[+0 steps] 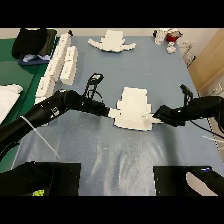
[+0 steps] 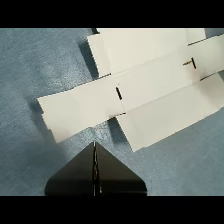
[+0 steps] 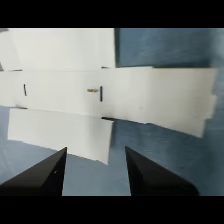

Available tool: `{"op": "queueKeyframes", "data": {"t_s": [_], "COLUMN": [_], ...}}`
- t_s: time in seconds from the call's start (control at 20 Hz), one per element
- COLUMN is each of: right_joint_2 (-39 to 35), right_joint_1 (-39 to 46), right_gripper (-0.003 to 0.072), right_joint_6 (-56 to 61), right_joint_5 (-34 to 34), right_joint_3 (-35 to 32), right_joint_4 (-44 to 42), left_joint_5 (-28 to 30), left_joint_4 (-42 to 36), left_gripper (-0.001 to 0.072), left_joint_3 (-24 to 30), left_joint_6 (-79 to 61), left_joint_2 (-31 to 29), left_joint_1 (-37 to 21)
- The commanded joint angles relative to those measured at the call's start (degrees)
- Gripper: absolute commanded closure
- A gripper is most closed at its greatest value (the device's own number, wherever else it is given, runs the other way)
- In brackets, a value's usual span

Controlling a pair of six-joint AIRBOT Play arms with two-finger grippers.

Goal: Fold the box.

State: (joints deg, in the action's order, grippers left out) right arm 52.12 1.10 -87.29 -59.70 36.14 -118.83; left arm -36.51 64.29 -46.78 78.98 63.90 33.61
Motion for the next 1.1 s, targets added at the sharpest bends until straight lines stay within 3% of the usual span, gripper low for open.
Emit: {"op": "queueKeyframes", "data": {"t_s": [0.0, 0.15, 0.25, 0.35, 0.75, 0.85, 1.0, 1.05], "right_joint_2": [1.0, 5.0, 8.7, 12.6, 25.2, 26.0, 27.2, 27.2], "right_joint_1": [4.7, 15.0, 20.0, 22.6, 22.4, 21.1, 18.6, 17.6], "right_gripper": [0.0187, 0.0188, 0.0248, 0.0248, 0.0254, 0.0319, 0.0325, 0.0403], "right_joint_6": [9.5, 4.7, -5.0, -12.2, -27.5, -28.4, -30.1, -30.8], "right_joint_5": [-4.4, -6.2, -6.3, -6.3, -10.0, -9.9, -9.4, -9.0], "right_joint_3": [6.4, 7.2, 7.2, 7.2, 7.2, 7.2, 7.2, 7.2], "right_joint_4": [16.4, 13.2, 3.4, -4.7, -15.4, -15.5, -16.3, -16.5], "left_joint_5": [0.0, 0.0, 0.1, 0.1, 0.2, 0.2, 0.5, 0.5], "left_joint_4": [0.0, 0.0, 0.0, 0.0, 0.0, 0.0, 0.0, 0.0], "left_gripper": [0.0695, 0.0696, 0.0696, 0.0695, 0.0695, 0.0695, 0.0695, 0.0695], "left_joint_3": [0.0, 0.0, 0.0, 0.0, 0.0, 0.0, 0.0, 0.0], "left_joint_6": [0.0, 0.0, 0.0, 0.0, 0.0, 0.0, 0.0, 0.0], "left_joint_2": [0.0, 0.0, 0.0, 0.0, 0.0, 0.0, 0.0, 0.0], "left_joint_1": [0.0, 0.0, 0.0, 0.0, 0.0, 0.0, 0.0, 0.0]}}
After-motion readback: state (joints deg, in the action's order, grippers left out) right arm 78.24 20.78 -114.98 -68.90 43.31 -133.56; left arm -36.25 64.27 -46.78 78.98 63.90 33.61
